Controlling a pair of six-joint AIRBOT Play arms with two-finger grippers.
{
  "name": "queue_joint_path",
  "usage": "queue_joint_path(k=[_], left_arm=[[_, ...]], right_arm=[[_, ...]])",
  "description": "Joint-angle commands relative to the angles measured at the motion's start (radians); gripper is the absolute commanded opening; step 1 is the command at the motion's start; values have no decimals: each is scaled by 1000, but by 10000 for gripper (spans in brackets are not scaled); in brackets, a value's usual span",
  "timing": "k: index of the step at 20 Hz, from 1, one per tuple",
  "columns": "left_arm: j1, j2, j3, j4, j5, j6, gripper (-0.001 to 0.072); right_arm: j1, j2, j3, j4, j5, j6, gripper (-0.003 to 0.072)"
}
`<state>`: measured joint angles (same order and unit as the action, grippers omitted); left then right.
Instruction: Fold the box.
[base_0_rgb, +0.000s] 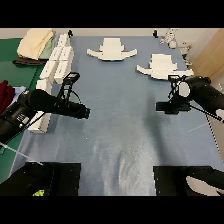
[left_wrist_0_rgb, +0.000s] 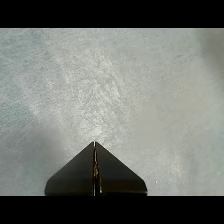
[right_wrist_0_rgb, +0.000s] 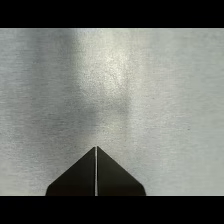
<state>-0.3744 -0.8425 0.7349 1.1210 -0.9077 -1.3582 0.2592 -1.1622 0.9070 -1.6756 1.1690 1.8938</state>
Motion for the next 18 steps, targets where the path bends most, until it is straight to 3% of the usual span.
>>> queue_joint_path(k=[1, 11, 14, 17, 18], left_arm=[[0, 0, -1, 0, 0, 0, 13], [0, 0, -1, 0, 0, 0, 13], [0, 0, -1, 0, 0, 0, 13], [0, 0, -1, 0, 0, 0, 14], [0, 0, -1, 0, 0, 0, 14]], right_arm=[[0, 0, 1, 0, 0, 0, 17], [0, 0, 1, 6, -28, 2, 16], [0, 0, 3, 96, -53, 2, 17], [-19, -40, 74, 99, -28, 2, 19], [-49, -66, 129, 83, -10, 3, 85]])
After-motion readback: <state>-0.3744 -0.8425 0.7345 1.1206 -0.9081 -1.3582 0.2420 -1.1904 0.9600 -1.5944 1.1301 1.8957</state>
